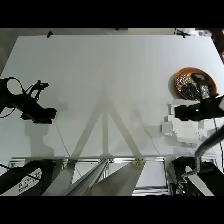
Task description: Fold the box and place the chain.
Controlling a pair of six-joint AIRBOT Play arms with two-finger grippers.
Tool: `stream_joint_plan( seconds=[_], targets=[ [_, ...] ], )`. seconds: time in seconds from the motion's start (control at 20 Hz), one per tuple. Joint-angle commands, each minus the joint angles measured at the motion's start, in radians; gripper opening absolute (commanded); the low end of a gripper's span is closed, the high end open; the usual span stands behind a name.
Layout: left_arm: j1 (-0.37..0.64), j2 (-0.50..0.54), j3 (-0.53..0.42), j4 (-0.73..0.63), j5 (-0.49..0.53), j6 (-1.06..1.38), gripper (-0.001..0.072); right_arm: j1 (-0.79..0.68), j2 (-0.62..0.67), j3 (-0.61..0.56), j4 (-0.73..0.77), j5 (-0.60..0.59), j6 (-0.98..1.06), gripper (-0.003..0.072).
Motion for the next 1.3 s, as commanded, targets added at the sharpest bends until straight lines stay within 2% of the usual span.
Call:
stream_joint_plan(
  seconds=[0.0, 0.15, 0.2, 0.25, 0.3, 0.85, 1.15, 1.2, 1.25],
  targets=[
    [0.001, 0.001, 0.0, 0.0, 0.0, 0.0, 0.0011, -0.238, 0.0, 0.09, -0.068, 0.079, -0.131, 0.0219],
    [0.001, 0.001, 0.0, 0.0, 0.0, 0.0, 0.0011, -0.398, -0.003, 0.109, -0.203, 0.093, -0.174, 0.0228],
    [0.001, 0.001, 0.0, 0.0, 0.0, 0.0, 0.0011, -0.429, -0.01, 0.109, -0.229, 0.089, -0.182, 0.0303],
    [0.001, 0.001, 0.0, 0.0, 0.0, 0.0, 0.0011, -0.455, -0.025, 0.109, -0.257, 0.091, -0.204, 0.0436],
    [0.001, 0.001, 0.0, 0.0, 0.0, 0.0, 0.0011, -0.474, -0.045, 0.109, -0.281, 0.094, -0.222, 0.0457],
    [0.001, 0.001, 0.0, 0.0, 0.0, 0.0, 0.0011, -0.731, -0.444, 0.08, -0.29, 0.094, -0.322, 0.0469],
    [0.001, 0.001, 0.0, 0.0, 0.0, 0.0, 0.0011, -0.75, -0.526, 0.048, -0.274, -0.056, -0.354, 0.0467],
    [0.001, 0.001, 0.0, 0.0, 0.0, 0.0, 0.0011, -0.75, -0.536, 0.044, -0.274, -0.066, -0.354, 0.0458],
    [0.0, 0.001, 0.0, 0.0, 0.0, 0.0, 0.0011, -0.75, -0.548, 0.039, -0.274, -0.068, -0.354, 0.0388]
  ],
)
